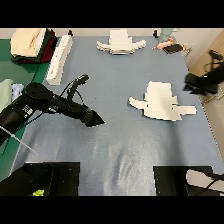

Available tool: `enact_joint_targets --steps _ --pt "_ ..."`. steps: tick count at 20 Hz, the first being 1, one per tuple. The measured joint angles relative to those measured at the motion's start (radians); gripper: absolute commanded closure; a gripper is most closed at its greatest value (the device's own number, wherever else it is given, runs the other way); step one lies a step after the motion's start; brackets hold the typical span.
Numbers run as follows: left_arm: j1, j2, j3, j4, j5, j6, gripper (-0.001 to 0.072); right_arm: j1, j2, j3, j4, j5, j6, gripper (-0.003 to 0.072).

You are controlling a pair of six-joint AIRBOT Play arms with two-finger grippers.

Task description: Fold the box.

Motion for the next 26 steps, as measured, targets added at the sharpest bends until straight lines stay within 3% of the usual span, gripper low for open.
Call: enact_joint_targets --steps 4,8,14,26 --pt "0.0 0.0 0.0 -0.005 0.007 0.0 0.0019 -0.325 -0.124 0.019 0.137 0.087 -0.198 0.0304" --pt "0.0 0.0 0.0 -0.009 0.007 0.0 0.002 -0.483 -0.27 0.024 0.277 0.162 -0.362 0.0298" --pt "0.0 0.0 0.0 -0.016 0.0 0.0 0.002 -0.529 -0.419 0.027 0.353 0.206 -0.522 0.0298" --pt "0.0 0.0 0.0 -0.018 0.009 0.0 0.0019 -0.473 -0.52 0.028 0.534 0.248 -0.666 0.0301"
